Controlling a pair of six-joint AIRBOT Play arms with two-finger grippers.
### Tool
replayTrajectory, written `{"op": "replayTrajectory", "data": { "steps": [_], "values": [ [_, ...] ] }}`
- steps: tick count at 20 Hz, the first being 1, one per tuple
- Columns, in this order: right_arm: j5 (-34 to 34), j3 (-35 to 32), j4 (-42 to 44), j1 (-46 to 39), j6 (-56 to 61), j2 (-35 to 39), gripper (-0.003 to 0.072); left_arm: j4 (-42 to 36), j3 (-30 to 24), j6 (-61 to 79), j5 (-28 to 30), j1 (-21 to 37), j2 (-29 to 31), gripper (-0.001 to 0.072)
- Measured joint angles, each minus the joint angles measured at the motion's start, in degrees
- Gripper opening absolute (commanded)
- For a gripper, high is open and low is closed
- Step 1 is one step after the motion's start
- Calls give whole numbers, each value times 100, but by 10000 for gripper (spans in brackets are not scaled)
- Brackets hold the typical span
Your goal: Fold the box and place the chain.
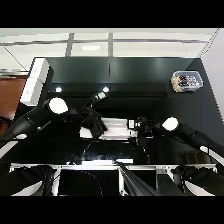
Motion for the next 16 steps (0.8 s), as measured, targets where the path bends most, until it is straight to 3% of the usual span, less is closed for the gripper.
{"op": "replayTrajectory", "data": {
  "steps": [2, 5, 11, 16],
  "values": [
    [0, -2, 0, 0, 0, 0, 474, -380, -13, 37, 933, 0, -179, 26],
    [0, 0, -2, 0, 0, 0, 474, -522, -9, 103, 1469, -9, -577, 26],
    [4, 0, -4, 0, -2, 0, 474, -131, 46, 140, 1388, -157, -1126, 26],
    [9, 0, -7, 0, -11, 0, 474, 660, 367, -188, 935, -118, -977, 25]
  ]
}}
